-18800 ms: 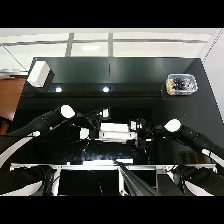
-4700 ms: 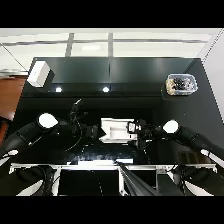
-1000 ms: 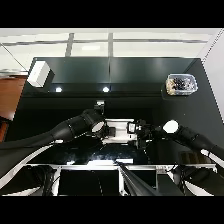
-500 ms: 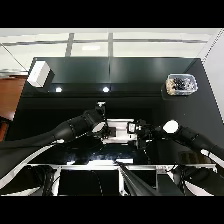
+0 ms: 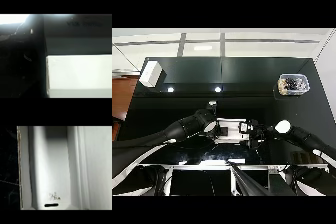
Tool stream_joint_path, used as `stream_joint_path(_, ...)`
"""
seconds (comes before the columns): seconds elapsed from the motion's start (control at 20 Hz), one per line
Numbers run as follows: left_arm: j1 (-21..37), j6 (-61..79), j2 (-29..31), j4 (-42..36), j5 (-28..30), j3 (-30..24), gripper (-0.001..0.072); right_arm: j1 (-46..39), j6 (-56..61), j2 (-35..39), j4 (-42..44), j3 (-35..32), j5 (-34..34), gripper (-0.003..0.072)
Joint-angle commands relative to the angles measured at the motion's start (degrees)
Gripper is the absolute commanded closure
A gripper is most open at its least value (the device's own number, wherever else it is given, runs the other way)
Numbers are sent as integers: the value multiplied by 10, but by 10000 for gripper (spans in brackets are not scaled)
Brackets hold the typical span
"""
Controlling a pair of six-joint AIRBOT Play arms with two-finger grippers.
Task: Fold the box and place the chain.
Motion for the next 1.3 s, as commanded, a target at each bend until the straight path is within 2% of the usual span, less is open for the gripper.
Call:
stream_joint_path(0.0,0,-2,0,-5,1,0,489,0,0,0,1,0,0,267)
stream_joint_path(0.05,0,-2,0,-5,-4,0,393,0,0,0,1,0,0,267)
stream_joint_path(0.35,1,-2,0,-4,-12,0,394,0,0,0,1,0,0,267)
stream_joint_path(0.7,1,-2,0,-4,3,0,398,0,0,0,1,0,0,267)
stream_joint_path(0.85,1,-2,0,-4,4,0,453,0,0,0,0,0,0,267)
stream_joint_path(0.95,1,-1,0,-4,4,0,635,0,0,0,0,0,0,267)
stream_joint_path(1.0,1,-1,0,-4,4,0,661,0,0,0,0,0,0,267)
stream_joint_path(1.25,1,1,0,-4,2,0,680,0,0,0,0,0,0,267)
